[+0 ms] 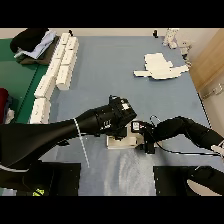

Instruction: Fold the box.

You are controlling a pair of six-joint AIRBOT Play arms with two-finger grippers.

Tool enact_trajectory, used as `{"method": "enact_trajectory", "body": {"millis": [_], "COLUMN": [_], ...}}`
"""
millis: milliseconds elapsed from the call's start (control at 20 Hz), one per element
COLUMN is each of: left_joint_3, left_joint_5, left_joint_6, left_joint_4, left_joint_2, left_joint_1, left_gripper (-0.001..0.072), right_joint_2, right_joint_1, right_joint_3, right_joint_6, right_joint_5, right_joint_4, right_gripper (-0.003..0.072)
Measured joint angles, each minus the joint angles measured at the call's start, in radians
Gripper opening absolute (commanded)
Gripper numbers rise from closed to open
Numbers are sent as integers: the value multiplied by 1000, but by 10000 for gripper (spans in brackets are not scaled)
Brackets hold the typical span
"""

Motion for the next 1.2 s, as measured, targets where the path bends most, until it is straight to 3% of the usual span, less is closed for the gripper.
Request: {"method": "enact_trajectory", "body": {"millis": [100,150,200,400,650,750,950,1000,1050,1100,1200], "left_joint_3": [30,40,47,60,40,-38,-315,-380,-445,-500,-599], "left_joint_5": [-58,-80,-98,-109,-26,37,203,233,266,301,389], "left_joint_6": [39,61,87,224,425,528,855,970,1105,1236,1497], "left_joint_4": [-1,-12,-31,-103,-129,-180,-306,-331,-359,-388,-455], "left_joint_2": [31,47,62,93,116,175,391,446,497,539,592], "left_joint_1": [0,0,0,-3,-14,23,187,238,291,338,430], "left_gripper": [601,461,28,16,12,11,19,122,633,701,701], "right_joint_2": [0,0,0,0,0,0,0,0,0,0,0], "right_joint_1": [0,0,0,0,0,0,0,0,0,0,0], "right_joint_3": [0,0,0,0,0,0,0,0,0,0,0], "right_joint_6": [0,0,0,0,0,0,0,0,0,0,0], "right_joint_5": [0,0,0,0,0,0,0,0,0,0,0], "right_joint_4": [0,0,0,0,0,0,0,0,0,0,0], "right_gripper": [524,523,524,523,524,523,523,523,523,523,523]}}
